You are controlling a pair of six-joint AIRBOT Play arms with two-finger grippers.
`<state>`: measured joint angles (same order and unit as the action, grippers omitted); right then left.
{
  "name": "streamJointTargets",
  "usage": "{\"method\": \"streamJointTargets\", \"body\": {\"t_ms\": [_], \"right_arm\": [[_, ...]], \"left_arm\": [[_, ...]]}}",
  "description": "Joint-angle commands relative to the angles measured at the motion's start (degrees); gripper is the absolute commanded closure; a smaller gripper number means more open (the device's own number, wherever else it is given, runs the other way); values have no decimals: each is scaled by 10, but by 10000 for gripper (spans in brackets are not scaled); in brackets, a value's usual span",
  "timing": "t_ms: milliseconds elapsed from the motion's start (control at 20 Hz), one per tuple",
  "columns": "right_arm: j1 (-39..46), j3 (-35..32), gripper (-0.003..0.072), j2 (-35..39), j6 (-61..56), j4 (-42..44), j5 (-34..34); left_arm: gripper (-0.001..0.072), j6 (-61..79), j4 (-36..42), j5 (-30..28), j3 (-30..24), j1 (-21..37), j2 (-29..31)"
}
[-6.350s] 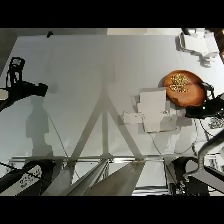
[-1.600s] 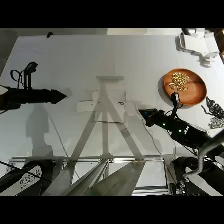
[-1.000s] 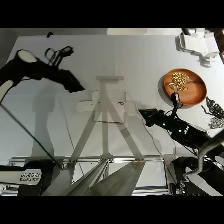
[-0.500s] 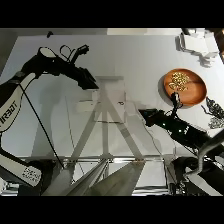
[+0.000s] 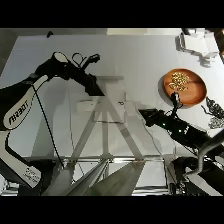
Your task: Fold the box and place the chain.
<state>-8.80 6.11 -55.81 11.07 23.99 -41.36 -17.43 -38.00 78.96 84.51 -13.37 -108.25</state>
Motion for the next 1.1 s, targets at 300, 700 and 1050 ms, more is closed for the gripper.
{"method": "streamJointTargets", "body": {"t_ms": [300, 700, 1050], "right_arm": [[-1, 0, 676, 0, 0, 0, 0], [-1, 0, 676, 0, 0, 0, 0], [-1, 0, 676, 0, 0, 0, 0]], "left_arm": [[699, 46, -2, 35, 0, -9, -7], [699, 59, -2, 47, 0, -9, -5], [697, 59, -2, 47, 0, -9, -5]]}}
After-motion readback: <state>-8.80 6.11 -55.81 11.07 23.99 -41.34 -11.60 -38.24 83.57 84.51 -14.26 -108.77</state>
